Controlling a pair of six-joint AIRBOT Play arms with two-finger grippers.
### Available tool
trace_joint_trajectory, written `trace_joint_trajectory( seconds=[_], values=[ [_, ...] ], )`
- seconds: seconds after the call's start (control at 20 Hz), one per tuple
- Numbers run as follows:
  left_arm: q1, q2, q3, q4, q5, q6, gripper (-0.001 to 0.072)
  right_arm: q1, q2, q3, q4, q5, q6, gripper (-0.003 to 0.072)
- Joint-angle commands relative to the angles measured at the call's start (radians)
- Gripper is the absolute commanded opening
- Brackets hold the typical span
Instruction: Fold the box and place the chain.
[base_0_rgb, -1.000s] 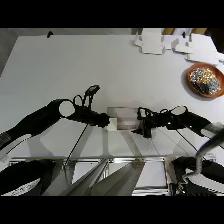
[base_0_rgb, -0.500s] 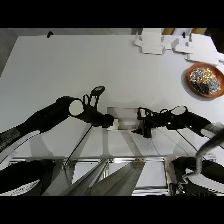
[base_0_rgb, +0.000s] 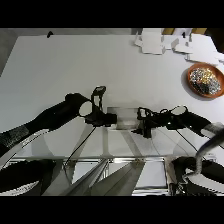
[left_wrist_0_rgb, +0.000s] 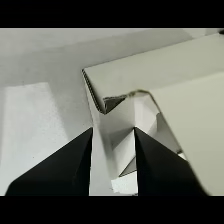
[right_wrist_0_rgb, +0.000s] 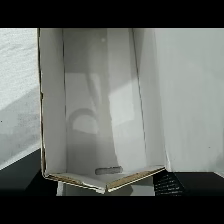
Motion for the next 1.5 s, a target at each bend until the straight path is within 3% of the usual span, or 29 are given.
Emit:
trace_joint_trajectory(
  seconds=[0.0,0.2,0.5,0.7,0.8,0.9,1.45],
  values=[
    [-0.035,-0.053,0.068,0.083,-0.072,-0.134,0.0291,0.000,0.000,0.001,0.000,0.000,0.000,0.0308],
    [-0.076,-0.143,0.167,0.177,-0.180,-0.225,0.0287,0.000,0.000,0.001,0.000,0.000,0.000,0.0308],
    [-0.099,-0.178,0.181,0.233,-0.235,-0.266,0.0268,0.000,0.000,0.001,0.000,0.000,0.000,0.0308],
    [-0.103,-0.247,0.295,0.277,-0.344,-0.273,0.0269,0.000,0.000,0.001,0.000,0.000,0.000,0.0308],
    [-0.112,-0.271,0.319,0.276,-0.338,-0.274,0.0265,0.000,0.000,0.001,0.000,0.000,0.000,0.0308],
    [-0.113,-0.280,0.319,0.278,-0.333,-0.274,0.0189,0.000,0.000,0.001,0.000,0.000,0.000,0.0308],
    [-0.124,-0.301,0.304,0.250,-0.290,-0.299,0.0189,0.000,0.000,0.001,0.000,0.000,0.000,0.0308]
  ],
)
